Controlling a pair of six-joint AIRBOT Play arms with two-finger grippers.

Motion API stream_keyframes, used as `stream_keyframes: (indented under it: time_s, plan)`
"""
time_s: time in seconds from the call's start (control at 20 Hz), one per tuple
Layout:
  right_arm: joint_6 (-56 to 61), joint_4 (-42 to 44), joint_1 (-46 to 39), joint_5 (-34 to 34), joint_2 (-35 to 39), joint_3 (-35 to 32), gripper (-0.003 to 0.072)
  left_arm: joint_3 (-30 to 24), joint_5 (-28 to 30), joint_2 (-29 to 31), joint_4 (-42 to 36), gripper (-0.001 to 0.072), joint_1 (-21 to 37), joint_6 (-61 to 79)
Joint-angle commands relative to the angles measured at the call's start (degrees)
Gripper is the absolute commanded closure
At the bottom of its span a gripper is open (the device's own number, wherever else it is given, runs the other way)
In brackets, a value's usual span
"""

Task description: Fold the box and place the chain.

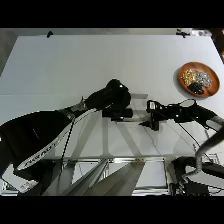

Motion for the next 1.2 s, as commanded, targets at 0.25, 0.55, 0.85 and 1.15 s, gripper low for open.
stream_keyframes:
  time_s: [0.25,0.55,0.85,1.15]
  plan:
    - [-0.1,-0.1,0.0,0.1,0.0,0.0,0.0274,0.0,-2.6,-0.1,1.6,0.0697,-0.7,-0.1]
    - [-0.1,-0.1,0.0,0.0,0.0,0.0,0.0274,0.0,-2.6,-0.7,2.0,0.0610,-1.2,-0.1]
    - [-0.1,-0.1,0.0,0.1,0.0,0.0,0.0274,0.0,-2.8,-0.7,4.2,0.0695,-1.3,-0.1]
    - [-0.1,-0.1,0.0,0.0,0.0,0.0,0.0274,0.0,-2.4,-0.5,4.0,0.0637,-1.3,0.6]
